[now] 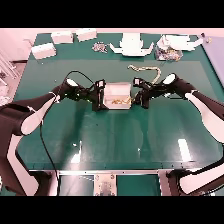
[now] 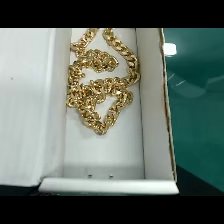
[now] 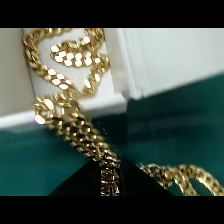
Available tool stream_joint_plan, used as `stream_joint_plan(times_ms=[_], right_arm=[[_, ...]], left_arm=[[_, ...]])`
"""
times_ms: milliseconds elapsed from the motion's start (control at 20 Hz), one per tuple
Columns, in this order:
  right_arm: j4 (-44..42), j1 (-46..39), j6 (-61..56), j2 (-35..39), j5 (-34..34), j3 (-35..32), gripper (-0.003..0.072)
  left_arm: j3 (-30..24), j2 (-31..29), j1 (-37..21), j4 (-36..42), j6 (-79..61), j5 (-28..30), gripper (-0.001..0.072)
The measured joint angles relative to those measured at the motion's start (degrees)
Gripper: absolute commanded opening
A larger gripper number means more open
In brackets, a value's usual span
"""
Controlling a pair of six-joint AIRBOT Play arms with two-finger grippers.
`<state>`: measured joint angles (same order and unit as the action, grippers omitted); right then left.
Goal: Fold the box and place the chain.
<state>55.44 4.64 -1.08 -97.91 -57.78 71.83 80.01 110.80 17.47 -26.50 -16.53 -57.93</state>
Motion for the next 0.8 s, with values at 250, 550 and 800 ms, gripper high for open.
stream_joint_plan(times_ms=[250, 550, 800], right_arm=[[-2.80, -0.37, -1.81, 4.33, 0.00, 0.04, 0.0009], [-6.40, -0.37, -4.63, 11.78, -0.13, 0.04, 0.0008], [-7.26, 0.31, -7.61, 20.04, 0.33, 0.07, 0.0008]], left_arm=[[0.00, 0.00, 0.00, 0.00, 0.00, -0.02, 0.0469], [0.00, 0.00, 0.00, 0.00, 0.00, -0.02, 0.0469], [0.00, 0.00, 0.00, -0.02, 0.00, -0.02, 0.0469]])
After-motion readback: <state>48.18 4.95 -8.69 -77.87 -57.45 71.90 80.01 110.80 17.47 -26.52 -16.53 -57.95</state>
